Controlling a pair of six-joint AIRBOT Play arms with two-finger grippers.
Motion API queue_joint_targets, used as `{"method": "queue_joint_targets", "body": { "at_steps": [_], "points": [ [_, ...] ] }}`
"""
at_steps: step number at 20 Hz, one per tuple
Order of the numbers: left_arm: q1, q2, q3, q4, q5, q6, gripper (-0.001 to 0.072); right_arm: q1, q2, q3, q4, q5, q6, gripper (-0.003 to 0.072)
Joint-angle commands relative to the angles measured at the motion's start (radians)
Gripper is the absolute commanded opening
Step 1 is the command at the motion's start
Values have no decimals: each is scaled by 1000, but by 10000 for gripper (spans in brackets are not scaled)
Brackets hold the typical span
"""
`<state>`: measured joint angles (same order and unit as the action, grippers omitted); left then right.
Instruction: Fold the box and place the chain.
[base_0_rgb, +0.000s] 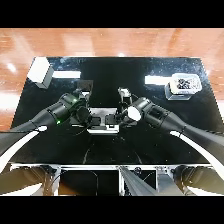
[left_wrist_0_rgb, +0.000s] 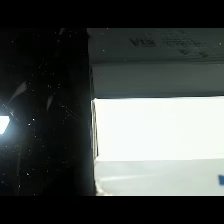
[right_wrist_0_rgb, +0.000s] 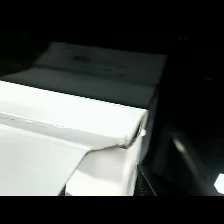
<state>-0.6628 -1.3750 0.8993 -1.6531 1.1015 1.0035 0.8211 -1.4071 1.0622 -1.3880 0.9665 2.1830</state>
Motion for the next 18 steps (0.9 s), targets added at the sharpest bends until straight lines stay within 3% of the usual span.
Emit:
{"method": "queue_joint_targets", "body": {
  "at_steps": [1, 7, 8, 9, 13, 15, 18],
  "points": [
    [0, -1, 0, 4, -6, 0, 16, 30, -40, 49, -113, 97, 58, 521],
    [0, -1, 0, 4, -8, -1, 16, 35, -66, 52, -116, 100, 70, 483],
    [0, -1, 0, 4, -7, -1, 16, 37, -73, 58, -116, 102, 72, 461],
    [0, -1, 0, 4, -7, 0, 16, 41, -80, 67, -116, 103, 72, 374],
    [0, -1, 0, 6, -6, 0, 16, 59, -123, 119, -136, 143, 72, 366],
    [0, -1, 0, 11, -6, -1, 17, 62, -137, 123, -135, 147, 72, 268],
    [0, -1, 0, 17, -5, -1, 17, 62, -138, 124, -159, 153, 73, 233]
  ]
}}
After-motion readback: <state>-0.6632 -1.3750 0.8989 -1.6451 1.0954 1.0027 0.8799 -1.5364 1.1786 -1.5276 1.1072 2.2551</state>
